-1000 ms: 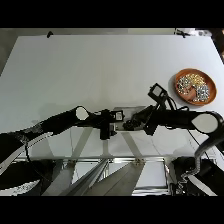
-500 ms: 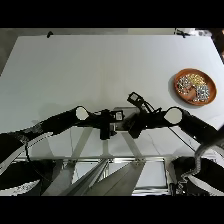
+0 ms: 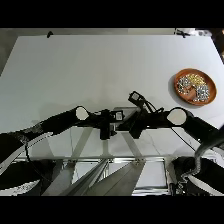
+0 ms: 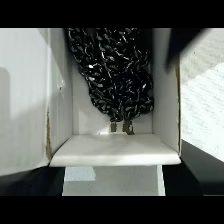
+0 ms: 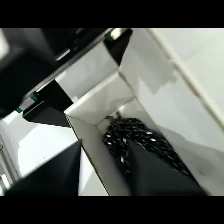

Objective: Fold the box and place the chain.

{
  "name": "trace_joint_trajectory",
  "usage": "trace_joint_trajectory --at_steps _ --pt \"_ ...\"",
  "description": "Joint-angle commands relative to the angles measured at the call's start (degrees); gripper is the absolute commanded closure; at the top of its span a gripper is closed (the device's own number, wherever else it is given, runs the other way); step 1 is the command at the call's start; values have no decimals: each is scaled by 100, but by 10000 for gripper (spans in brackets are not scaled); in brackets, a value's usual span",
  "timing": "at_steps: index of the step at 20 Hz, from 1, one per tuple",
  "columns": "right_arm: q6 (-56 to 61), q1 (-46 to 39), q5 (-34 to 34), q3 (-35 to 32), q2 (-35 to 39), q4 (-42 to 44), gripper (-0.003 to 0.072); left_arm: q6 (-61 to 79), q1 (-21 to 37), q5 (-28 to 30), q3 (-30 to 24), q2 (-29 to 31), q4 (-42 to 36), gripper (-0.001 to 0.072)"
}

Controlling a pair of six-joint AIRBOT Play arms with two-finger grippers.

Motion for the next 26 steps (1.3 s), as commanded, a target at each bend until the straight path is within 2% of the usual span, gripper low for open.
trace_joint_trajectory --at_steps 1,3,5,6,7,9,11,15,16,19,23,26 --pt "529 -463 623 2 809 -658 597 0 0 0 0 0 0 219" --pt "896 -935 1049 42 1235 -1384 618 0 0 -2 0 0 0 219" --pt "1187 -1421 1604 295 1342 -2144 636 0 0 0 0 0 0 219" --pt "1189 -1611 1731 459 1329 -2238 650 0 0 0 0 0 0 219" --pt "1187 -1757 1672 612 1327 -2216 660 0 0 0 0 0 0 219" --pt "1156 -1845 1075 859 1250 -2205 673 2 0 0 0 0 0 219" --pt "1145 -1843 503 1029 859 -2164 673 0 0 -2 0 0 0 219" --pt "748 -1648 772 1550 -531 -1532 672 0 0 -2 0 0 0 219" --pt "542 -1530 883 1727 -859 -1248 658 0 0 0 0 0 0 219" --pt "17 -1213 1108 2131 -1508 -575 463 0 0 -2 0 0 0 219" --pt "-896 -1003 2151 2251 -1626 -535 460 0 0 0 0 0 0 219" --pt "-1154 -1005 2806 2251 -1615 -599 460 0 0 0 0 0 0 219"
